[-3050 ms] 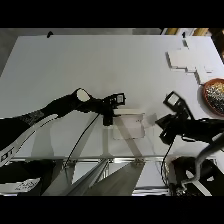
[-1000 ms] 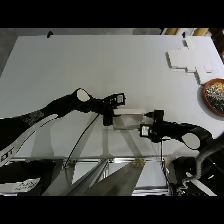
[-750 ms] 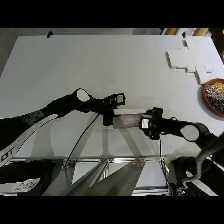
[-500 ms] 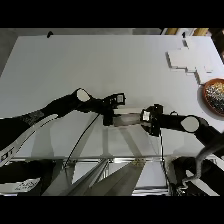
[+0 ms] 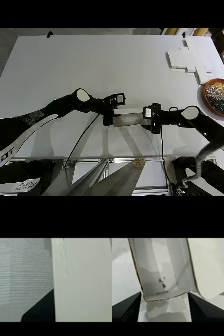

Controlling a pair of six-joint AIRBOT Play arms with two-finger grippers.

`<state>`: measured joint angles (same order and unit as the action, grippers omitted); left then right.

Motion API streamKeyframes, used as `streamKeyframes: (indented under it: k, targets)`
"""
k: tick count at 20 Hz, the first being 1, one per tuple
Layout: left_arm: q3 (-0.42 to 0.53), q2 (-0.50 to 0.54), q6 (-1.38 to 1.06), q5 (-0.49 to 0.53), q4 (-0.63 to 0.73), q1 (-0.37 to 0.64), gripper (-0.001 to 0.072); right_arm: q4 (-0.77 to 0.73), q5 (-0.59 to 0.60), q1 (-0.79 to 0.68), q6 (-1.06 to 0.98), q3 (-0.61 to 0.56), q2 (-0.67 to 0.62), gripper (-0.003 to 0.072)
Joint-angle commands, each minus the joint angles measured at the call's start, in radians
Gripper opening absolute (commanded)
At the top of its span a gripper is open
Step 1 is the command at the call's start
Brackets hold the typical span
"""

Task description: Fold the box and place the chain.

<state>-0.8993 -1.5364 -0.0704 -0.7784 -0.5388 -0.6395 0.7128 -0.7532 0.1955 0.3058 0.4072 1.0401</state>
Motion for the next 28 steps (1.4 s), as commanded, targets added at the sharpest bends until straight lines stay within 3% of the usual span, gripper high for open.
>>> streamKeyframes:
  k: [1, 10, 16, 28]
  targets:
    - [0.0, 0.0, 0.0, 0.0, 0.0, 0.0, 0.001, -0.07, -0.091, -0.017, 0.138, 0.021, 0.06, 0.0624]
    - [0.0, 0.0, 0.0, 0.0, 0.0, 0.0, 0.001, -0.063, -0.163, -0.017, 0.14, 0.018, 0.109, 0.0624]
    - [0.0, 0.0, 0.0, 0.0, 0.0, 0.0, 0.001, -0.148, -0.135, -0.017, 0.137, 0.018, 0.143, 0.0623]
    - [0.0, 0.0, 0.0, 0.0, 0.0, 0.0, 0.001, -0.145, -0.108, -0.017, 0.137, 0.018, 0.157, 0.0592]
